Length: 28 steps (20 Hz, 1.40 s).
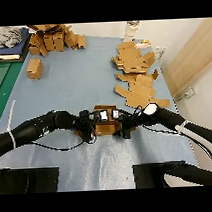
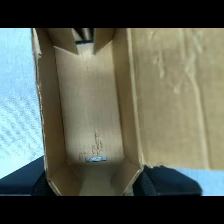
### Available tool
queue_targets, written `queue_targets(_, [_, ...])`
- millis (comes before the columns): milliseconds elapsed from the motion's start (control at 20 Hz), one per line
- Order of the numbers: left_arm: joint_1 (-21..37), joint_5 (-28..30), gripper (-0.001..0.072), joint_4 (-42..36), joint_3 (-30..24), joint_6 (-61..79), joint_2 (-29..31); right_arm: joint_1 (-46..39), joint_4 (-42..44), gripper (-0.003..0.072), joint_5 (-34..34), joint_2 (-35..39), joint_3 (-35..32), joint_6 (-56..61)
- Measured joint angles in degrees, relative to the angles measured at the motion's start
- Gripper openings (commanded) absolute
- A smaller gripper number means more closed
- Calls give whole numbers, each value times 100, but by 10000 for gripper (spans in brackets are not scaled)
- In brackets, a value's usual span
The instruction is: Fold the box.
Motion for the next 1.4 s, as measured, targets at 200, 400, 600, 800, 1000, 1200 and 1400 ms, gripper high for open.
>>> queue_targets(200, [251,-470,12,1209,0,-1814,568,0,-26,592,0,0,2,2])
queue_targets(400, [874,-1449,12,2570,-50,-4249,1329,2,-39,593,0,2,2,2])
queue_targets(600, [1569,-1923,12,2973,-208,-6177,1585,2,-44,592,0,2,2,2])
queue_targets(800, [1818,-2037,12,2280,-317,-6612,1237,2,-44,592,0,2,2,2])
queue_targets(1000, [1899,-1891,11,1108,-348,-6098,675,2,-39,592,0,2,2,0])
queue_targets(1200, [1915,-1749,11,380,-356,-5678,260,2,-33,592,0,2,2,2])
queue_targets(1400, [1917,-1668,11,61,-356,-5506,131,2,-31,592,-7,2,2,0])
